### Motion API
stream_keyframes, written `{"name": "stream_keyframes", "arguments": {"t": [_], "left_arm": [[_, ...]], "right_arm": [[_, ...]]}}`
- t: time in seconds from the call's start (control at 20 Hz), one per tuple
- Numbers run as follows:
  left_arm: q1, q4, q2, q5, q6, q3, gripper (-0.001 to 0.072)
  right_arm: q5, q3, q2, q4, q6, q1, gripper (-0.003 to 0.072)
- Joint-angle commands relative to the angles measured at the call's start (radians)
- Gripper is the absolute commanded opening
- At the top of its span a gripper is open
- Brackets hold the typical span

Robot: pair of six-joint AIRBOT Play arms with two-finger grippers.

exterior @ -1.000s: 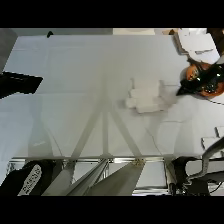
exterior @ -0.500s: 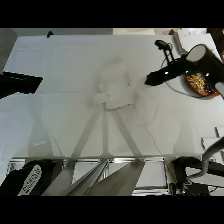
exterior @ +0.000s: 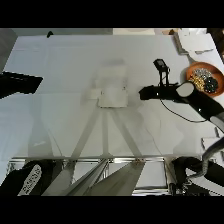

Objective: Fold the box and place the chain.

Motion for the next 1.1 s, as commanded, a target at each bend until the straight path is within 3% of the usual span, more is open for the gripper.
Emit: {"name": "stream_keyframes", "arguments": {"t": [0.0,1.05], "left_arm": [[0.000,0.000,0.001,0.000,0.000,0.000,0.0698],[0.000,0.000,0.001,0.000,0.000,0.000,0.0698]], "right_arm": [[-0.173,-0.110,0.012,0.132,-0.109,0.004,0.0009],[-0.242,-0.181,0.008,0.223,-0.115,0.004,0.0012]]}}
